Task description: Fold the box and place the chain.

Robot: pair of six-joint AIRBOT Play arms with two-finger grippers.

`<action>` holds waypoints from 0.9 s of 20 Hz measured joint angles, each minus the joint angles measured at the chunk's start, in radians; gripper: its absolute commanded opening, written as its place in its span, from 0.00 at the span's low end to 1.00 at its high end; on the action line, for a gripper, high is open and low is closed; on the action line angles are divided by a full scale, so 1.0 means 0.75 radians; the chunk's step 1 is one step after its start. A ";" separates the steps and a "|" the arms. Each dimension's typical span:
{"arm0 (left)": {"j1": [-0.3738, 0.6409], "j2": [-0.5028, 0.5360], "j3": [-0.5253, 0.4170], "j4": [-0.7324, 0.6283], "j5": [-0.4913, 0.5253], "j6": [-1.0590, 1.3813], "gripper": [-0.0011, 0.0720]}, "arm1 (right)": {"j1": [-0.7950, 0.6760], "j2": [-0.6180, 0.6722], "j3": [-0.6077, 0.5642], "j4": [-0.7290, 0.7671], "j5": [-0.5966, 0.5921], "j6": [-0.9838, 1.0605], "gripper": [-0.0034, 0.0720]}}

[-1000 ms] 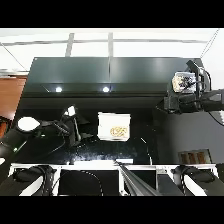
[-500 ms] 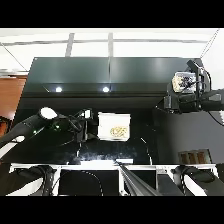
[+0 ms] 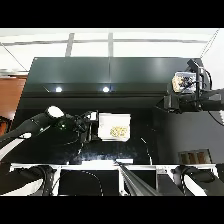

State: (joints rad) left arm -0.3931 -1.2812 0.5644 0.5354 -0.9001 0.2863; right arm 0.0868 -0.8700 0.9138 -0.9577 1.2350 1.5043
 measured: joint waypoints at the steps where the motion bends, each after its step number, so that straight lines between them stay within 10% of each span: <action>1: -0.002 -0.002 0.001 -0.002 0.002 0.001 0.85 | 0.000 -0.001 0.000 -0.006 -0.004 0.000 0.46; 5: -0.006 -0.004 0.003 -0.003 0.005 0.004 0.69 | 0.017 -0.007 -0.030 -0.041 -0.038 -0.001 0.49; 8: -0.008 -0.005 0.003 -0.003 0.007 0.004 0.69 | 0.099 -0.062 -0.070 -0.044 -0.169 -0.003 0.88; 18: -0.008 -0.005 0.003 -0.002 0.012 0.004 0.70 | 0.399 -0.417 -0.056 0.270 -0.414 -0.880 0.88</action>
State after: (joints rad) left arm -0.3988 -1.2850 0.5663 0.5339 -0.8913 0.2890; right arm 0.3859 -1.1824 0.8719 -0.7551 0.9249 0.8444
